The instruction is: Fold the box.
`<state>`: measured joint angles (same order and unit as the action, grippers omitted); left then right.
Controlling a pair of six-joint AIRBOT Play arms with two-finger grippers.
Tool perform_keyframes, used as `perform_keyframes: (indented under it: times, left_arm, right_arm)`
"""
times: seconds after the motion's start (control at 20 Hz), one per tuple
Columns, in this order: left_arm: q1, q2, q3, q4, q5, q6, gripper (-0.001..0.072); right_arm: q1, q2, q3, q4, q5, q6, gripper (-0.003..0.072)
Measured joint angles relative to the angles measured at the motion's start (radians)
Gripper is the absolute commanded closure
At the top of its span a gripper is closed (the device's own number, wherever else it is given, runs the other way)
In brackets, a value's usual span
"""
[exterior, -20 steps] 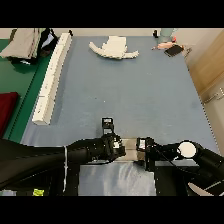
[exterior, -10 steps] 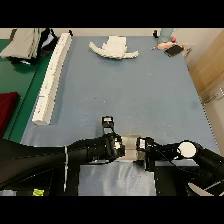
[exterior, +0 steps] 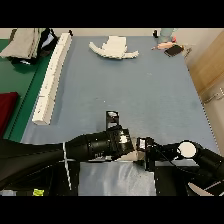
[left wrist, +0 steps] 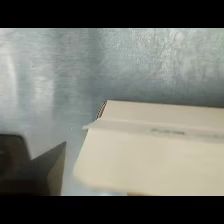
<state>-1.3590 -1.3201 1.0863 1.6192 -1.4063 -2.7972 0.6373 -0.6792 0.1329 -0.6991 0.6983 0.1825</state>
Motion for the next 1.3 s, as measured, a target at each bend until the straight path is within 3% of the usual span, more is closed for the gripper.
perform_keyframes:
  times: [0.05, 0.3, 0.4, 0.5, 0.7, 0.8, 0.95, 1.15, 1.25, 1.3]
  left_arm:
    - [0.0, 0.0, 0.03, -0.001, -0.049, 0.026, 0.068]
    - [0.0, 0.0, 0.188, -0.008, -0.281, 0.222, 0.0692]
    - [0.0, 0.0, 0.239, -0.008, -0.329, 0.294, 0.0693]
    - [0.0, 0.0, 0.27, -0.008, -0.335, 0.363, 0.0693]
    - [0.0, 0.037, 0.275, 0.046, -0.249, 0.481, 0.0694]
    - [0.002, 0.113, 0.216, 0.109, -0.209, 0.521, 0.0694]
    - [0.052, 0.291, 0.034, 0.105, -0.122, 0.624, 0.0692]
    - [0.204, 0.584, -0.271, -0.076, 0.11, 0.984, 0.0677]
    - [0.295, 0.69, -0.39, -0.187, 0.212, 1.237, 0.0019]
    - [0.346, 0.731, -0.445, -0.251, 0.263, 1.371, 0.0018]
  right_arm:
    - [0.0, 0.0, 0.0, 0.0, 0.0, 0.0, 0.0163]
    - [0.0, 0.0, 0.0, -0.001, 0.0, 0.0, 0.0163]
    - [0.0, 0.0, 0.0, -0.001, 0.0, 0.0, 0.0163]
    - [0.0, 0.0, 0.0, -0.001, 0.0, 0.0, 0.0163]
    - [0.0, 0.0, 0.0, 0.0, 0.0, 0.0, 0.0163]
    - [0.0, 0.0, 0.0, -0.001, 0.0, 0.0, 0.0163]
    - [0.0, 0.0, 0.0, 0.0, 0.0, 0.0, 0.0163]
    - [0.0, 0.0, 0.0, -0.001, 0.0, 0.0, 0.0163]
    - [0.0, 0.0, 0.0, -0.001, 0.0, 0.0, 0.0163]
    - [0.0, 0.0, 0.0, -0.001, 0.0, 0.0, 0.0163]
